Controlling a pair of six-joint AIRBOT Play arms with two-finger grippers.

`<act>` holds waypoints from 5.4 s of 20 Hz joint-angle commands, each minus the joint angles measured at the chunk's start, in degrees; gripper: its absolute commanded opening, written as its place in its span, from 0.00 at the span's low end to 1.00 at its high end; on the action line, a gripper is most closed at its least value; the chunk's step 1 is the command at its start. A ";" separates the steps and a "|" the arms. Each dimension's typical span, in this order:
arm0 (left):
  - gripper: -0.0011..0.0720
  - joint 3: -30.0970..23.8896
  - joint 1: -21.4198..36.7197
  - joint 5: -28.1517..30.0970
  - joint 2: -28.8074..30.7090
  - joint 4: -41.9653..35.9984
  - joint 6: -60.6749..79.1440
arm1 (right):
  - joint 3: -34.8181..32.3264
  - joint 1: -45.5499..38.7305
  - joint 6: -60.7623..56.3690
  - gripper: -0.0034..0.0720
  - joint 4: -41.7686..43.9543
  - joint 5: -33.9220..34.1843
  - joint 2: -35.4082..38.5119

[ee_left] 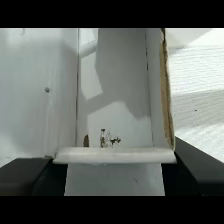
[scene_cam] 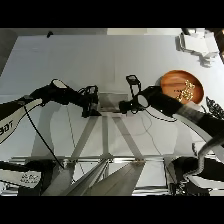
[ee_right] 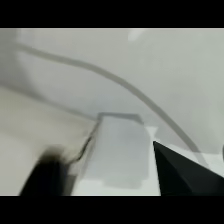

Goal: Fold the box and place the chain.

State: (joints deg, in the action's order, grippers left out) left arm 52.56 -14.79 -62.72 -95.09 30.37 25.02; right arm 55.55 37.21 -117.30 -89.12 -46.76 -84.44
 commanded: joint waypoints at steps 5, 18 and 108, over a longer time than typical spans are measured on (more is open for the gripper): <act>0.30 0.02 0.04 -0.07 0.04 0.11 0.07 | 3.02 3.82 -10.43 0.58 -7.74 0.17 -2.78; 0.30 0.04 0.07 -0.07 0.04 0.09 0.07 | 3.02 4.33 -7.69 0.85 -5.73 -5.49 2.99; 0.30 0.02 0.07 -0.09 0.04 0.09 0.07 | 2.16 -3.61 42.80 0.06 29.40 7.21 19.50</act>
State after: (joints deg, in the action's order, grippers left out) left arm 52.58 -14.74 -62.81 -95.09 30.44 25.08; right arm 57.67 33.56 -75.64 -60.75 -39.94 -64.31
